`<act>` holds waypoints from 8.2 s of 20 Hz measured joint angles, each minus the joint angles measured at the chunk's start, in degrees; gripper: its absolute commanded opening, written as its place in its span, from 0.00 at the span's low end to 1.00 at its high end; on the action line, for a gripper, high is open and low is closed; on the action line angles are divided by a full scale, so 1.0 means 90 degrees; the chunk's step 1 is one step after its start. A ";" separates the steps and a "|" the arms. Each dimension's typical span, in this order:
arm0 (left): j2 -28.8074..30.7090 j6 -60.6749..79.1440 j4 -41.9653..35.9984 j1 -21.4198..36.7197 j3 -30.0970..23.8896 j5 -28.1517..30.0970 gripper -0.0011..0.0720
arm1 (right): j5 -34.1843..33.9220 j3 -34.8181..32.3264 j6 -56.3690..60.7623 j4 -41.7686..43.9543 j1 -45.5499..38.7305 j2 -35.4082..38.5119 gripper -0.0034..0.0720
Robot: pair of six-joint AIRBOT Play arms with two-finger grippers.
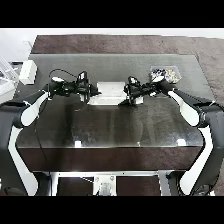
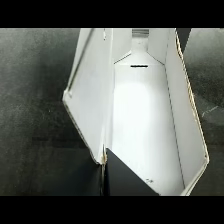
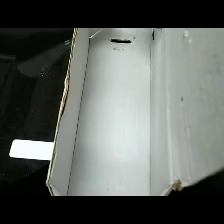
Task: Fold the box and place the chain.
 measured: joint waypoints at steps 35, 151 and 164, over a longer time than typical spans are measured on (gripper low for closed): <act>0.0753 -0.0253 -0.0316 0.0797 0.0471 -0.1858 0.04 | 0.0002 -0.0002 -0.0002 0.0005 0.0000 -0.0002 0.82; 0.1496 -0.2718 0.2188 -0.0168 -0.0794 0.0372 0.59 | 0.0005 -0.0002 -0.0002 0.0002 -0.0002 -0.0002 0.82; 0.1469 -0.2708 0.2188 -0.0510 -0.0794 0.0806 0.47 | 0.0007 -0.0002 -0.0002 0.0002 -0.0002 -0.0002 0.82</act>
